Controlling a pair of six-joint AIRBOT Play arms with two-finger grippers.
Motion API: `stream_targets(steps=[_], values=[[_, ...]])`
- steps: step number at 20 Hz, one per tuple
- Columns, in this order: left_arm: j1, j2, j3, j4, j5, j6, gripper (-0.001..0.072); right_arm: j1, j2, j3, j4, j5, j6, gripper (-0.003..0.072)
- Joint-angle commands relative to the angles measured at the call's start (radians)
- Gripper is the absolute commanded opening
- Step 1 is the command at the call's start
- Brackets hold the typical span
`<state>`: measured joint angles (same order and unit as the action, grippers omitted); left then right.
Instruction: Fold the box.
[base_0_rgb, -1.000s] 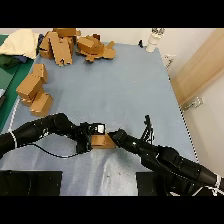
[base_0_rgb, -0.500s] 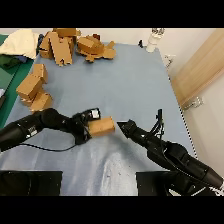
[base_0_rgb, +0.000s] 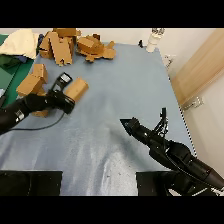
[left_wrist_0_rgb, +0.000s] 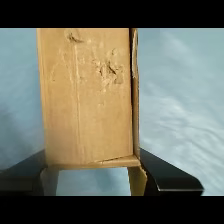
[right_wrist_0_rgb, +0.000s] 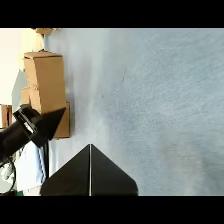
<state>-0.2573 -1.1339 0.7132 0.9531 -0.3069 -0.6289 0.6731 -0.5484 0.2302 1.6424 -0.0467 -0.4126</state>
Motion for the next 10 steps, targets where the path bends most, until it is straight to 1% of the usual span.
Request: stream_targets(steps=[1, 4, 6, 10], values=[[0.135, -0.121, 0.105, 0.005, -0.005, -0.108, 0.0303, -0.001, 0.001, 0.001, -0.013, 0.0, 0.0, 0.0004], [0.227, -0.229, 0.217, 0.005, -0.05, -0.132, 0.0303, -0.001, 0.001, 0.001, -0.013, 0.0, 0.0, 0.0004], [0.275, -0.281, 0.285, 0.005, -0.079, -0.134, 0.0303, -0.001, 0.001, 0.001, -0.014, 0.0, 0.0, 0.0004], [0.338, -0.339, 0.369, 0.006, -0.094, -0.157, 0.0303, -0.003, 0.0, 0.001, -0.014, 0.0, 0.001, 0.0004]])
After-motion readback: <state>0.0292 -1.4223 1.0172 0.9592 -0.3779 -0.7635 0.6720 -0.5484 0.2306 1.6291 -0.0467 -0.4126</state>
